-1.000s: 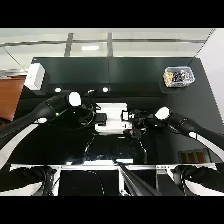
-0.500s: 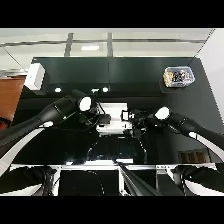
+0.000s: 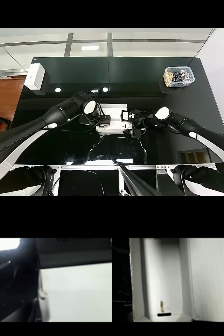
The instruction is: Fold the box and place the chain.
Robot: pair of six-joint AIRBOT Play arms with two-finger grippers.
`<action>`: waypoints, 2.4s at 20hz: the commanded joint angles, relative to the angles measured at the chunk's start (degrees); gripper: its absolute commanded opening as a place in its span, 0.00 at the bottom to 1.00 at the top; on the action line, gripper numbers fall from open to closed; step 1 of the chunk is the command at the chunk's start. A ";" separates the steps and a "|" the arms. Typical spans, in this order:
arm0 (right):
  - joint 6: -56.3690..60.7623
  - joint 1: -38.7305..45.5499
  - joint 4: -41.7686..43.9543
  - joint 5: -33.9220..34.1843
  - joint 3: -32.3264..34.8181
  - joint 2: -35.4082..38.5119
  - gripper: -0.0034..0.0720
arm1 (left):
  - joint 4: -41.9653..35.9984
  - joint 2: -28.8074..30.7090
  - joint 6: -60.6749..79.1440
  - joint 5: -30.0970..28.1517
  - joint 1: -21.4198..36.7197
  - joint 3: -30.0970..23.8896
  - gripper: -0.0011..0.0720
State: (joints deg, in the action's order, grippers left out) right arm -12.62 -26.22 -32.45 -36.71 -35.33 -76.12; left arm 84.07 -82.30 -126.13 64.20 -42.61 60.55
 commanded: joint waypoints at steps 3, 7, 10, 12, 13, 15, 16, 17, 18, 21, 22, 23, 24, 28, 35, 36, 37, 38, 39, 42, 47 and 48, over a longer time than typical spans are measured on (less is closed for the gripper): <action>0.00 0.02 0.02 -0.02 0.02 -0.04 0.22 | 2.49 -1.07 -3.98 0.46 -0.09 0.07 0.49; 0.00 0.02 0.02 -0.04 0.04 -0.04 0.21 | 2.25 -1.84 -6.21 1.05 -0.11 0.09 0.49; 0.00 0.02 0.02 -0.02 0.04 -0.04 0.22 | 1.75 -2.62 -6.58 0.79 -0.17 0.09 0.49; 0.00 0.02 0.02 -0.02 0.02 -0.04 0.22 | 0.94 -3.02 -6.64 0.85 -0.17 0.09 0.49; 0.00 0.02 0.02 -0.02 0.02 -0.04 0.21 | 0.28 -3.08 -7.15 0.20 -0.17 0.09 0.49; 0.00 0.02 0.02 -0.02 0.02 -0.04 0.21 | -0.44 -3.08 -7.69 -0.83 -0.17 0.13 0.15; 0.00 0.02 0.02 -0.02 0.04 -0.04 0.22 | -0.59 -3.08 -7.72 -0.81 -0.17 0.15 0.11; 0.00 0.02 0.02 -0.02 0.02 -0.04 0.22 | -0.59 -3.08 -7.72 -0.66 -0.17 0.15 0.06; 0.00 0.02 0.02 -0.02 0.02 -0.04 0.21 | -0.61 -3.08 -7.76 -0.46 -0.17 0.15 0.04; 0.00 0.02 0.02 -0.02 0.02 -0.04 0.21 | -0.72 -3.06 -7.80 -0.52 -0.17 0.15 0.05; 0.00 0.02 0.02 -0.02 0.04 -0.04 0.21 | -1.07 -3.06 -7.67 -0.52 -0.17 0.24 0.26; 0.00 0.02 0.02 -0.02 0.02 -0.04 0.22 | -1.01 -3.06 -7.56 -0.33 -0.17 0.52 0.56; 0.00 0.02 0.02 -0.02 0.04 -0.04 0.21 | -0.96 -3.04 -7.56 0.04 -0.17 0.87 0.72; 0.00 0.02 0.02 -0.04 0.02 -0.04 0.22 | 0.98 -3.08 -7.67 0.66 -0.17 2.23 0.57; 0.00 0.02 0.00 -0.04 0.02 -0.04 0.22 | 0.92 -3.10 -7.17 0.83 -0.17 2.23 0.04; 0.00 0.02 0.00 -0.02 0.04 -0.04 0.22 | 0.94 -3.10 -7.17 0.81 -0.17 2.23 0.04; 0.00 0.02 0.00 0.00 0.04 -0.04 0.22 | 1.01 -3.10 -7.04 0.83 -0.17 2.23 0.04; 0.00 0.02 0.00 0.00 0.04 -0.04 0.28 | 0.98 -3.10 -6.75 0.83 -0.17 2.23 0.04; 0.00 0.02 0.00 0.02 0.02 -0.04 0.50 | 0.98 -3.10 -6.73 0.87 -0.17 2.23 0.04; 1.46 0.04 -0.96 -0.20 0.02 0.72 0.90 | 0.96 -3.08 -6.69 1.09 -0.17 2.23 0.04; 13.77 0.04 -15.08 -4.39 -0.24 8.50 0.89 | 0.96 -3.06 -5.42 2.10 -0.17 2.23 0.04; 13.92 0.04 -16.63 -4.63 -0.24 8.96 0.89 | 0.98 -3.06 -5.42 2.08 -0.17 2.23 0.04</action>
State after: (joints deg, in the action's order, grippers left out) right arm -3.20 -26.22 -41.56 -39.62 -35.46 -70.00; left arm 85.01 -85.41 -132.07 65.65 -42.78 62.74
